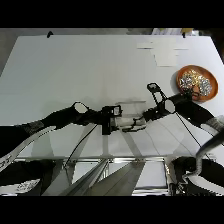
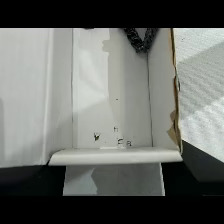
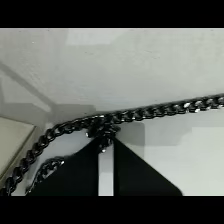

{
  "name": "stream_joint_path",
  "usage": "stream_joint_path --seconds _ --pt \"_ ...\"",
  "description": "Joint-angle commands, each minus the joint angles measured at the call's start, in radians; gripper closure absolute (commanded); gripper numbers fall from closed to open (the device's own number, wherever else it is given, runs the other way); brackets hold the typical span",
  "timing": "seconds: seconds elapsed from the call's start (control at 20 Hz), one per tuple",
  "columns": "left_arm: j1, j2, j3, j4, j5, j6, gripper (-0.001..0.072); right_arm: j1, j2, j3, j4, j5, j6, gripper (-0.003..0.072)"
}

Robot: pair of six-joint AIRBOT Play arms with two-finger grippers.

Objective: Fold the box and place the chain.

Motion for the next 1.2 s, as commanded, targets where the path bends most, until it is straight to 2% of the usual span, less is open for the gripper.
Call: stream_joint_path --seconds 0.0,0.25,0.65,0.95,1.15 --pt "0.001 0.000 0.000 0.000 0.000 0.000 0.0609 0.001 -0.014 -0.002 0.004 0.018 -0.003 0.0668" --pt "0.001 0.000 0.000 0.000 0.000 0.000 0.0609 0.001 0.077 -0.002 -0.060 0.063 -0.006 0.0668" --pt "0.001 0.000 0.000 0.000 0.000 0.000 0.0609 0.001 0.446 -0.002 -0.050 0.184 -0.097 0.0667" --pt "0.000 0.000 0.000 0.000 0.000 0.000 0.0609 0.001 0.689 0.000 0.209 0.155 -0.293 0.0667" --pt "0.001 0.000 0.000 0.000 0.000 0.000 0.0609 0.001 0.751 0.000 0.436 0.045 -0.428 0.0667"
